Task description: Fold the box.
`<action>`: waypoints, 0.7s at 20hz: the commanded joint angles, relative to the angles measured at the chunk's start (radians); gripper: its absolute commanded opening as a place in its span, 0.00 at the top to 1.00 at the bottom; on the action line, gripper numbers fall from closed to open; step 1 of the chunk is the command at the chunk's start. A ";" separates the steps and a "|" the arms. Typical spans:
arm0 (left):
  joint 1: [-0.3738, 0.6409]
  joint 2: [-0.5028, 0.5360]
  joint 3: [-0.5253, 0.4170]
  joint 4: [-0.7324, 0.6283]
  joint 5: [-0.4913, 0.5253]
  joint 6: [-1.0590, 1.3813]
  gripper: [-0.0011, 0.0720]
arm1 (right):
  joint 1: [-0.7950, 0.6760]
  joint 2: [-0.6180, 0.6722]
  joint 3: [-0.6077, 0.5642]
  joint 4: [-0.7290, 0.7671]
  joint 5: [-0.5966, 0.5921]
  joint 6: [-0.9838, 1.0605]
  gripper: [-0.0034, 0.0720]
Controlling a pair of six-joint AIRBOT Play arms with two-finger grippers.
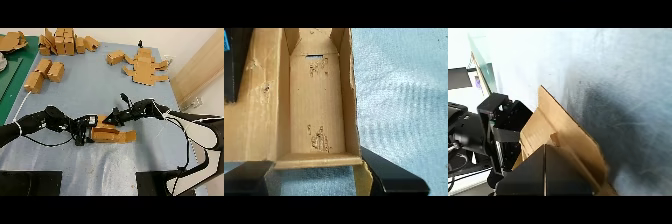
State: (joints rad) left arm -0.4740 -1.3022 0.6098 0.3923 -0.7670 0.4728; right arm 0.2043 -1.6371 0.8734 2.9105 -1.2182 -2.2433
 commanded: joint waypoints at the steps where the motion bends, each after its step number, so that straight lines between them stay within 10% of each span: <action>1: 0.000 -0.001 0.001 0.000 0.000 0.000 0.47 | -0.005 -0.013 -0.007 0.003 0.011 -0.008 0.96; 14: 0.000 -0.001 0.001 0.000 0.000 0.000 0.47 | -0.019 0.072 -0.026 -0.019 0.013 -0.016 0.96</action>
State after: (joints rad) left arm -0.4740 -1.3022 0.6098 0.3923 -0.7673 0.4725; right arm 0.1867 -1.5745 0.8551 2.9036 -1.2060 -2.2574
